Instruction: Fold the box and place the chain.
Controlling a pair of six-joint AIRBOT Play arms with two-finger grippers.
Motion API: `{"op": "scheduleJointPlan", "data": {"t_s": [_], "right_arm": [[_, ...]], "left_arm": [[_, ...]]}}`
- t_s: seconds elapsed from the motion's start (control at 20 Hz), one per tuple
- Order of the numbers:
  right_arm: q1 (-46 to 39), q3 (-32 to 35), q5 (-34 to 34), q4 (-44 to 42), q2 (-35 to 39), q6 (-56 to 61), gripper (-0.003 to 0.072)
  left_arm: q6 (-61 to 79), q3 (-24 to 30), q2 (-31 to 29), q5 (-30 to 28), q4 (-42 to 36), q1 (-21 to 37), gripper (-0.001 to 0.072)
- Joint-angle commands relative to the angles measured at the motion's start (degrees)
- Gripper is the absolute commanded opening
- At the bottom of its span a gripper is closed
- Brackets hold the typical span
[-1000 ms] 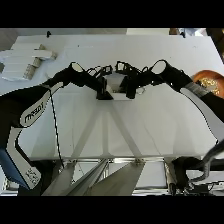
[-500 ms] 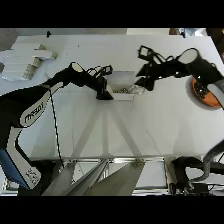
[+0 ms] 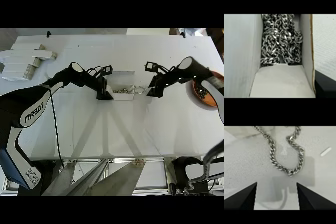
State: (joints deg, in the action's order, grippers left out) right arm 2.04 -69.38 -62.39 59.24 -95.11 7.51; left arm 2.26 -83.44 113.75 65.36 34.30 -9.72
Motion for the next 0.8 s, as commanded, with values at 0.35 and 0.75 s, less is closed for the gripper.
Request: {"op": "scheduleJointPlan", "data": {"t_s": [0.35, 0.75], "right_arm": [[5.38, 0.02, 11.89, 2.43, -3.48, 0.11, 0.0381], [6.56, 0.02, 10.16, 3.93, -3.32, 2.97, 0.0012]], "left_arm": [[0.02, -0.02, -0.02, -0.02, 0.02, -0.02, 0.0533], [0.02, -0.02, -0.02, -0.02, 0.02, -0.02, 0.0533]]}}
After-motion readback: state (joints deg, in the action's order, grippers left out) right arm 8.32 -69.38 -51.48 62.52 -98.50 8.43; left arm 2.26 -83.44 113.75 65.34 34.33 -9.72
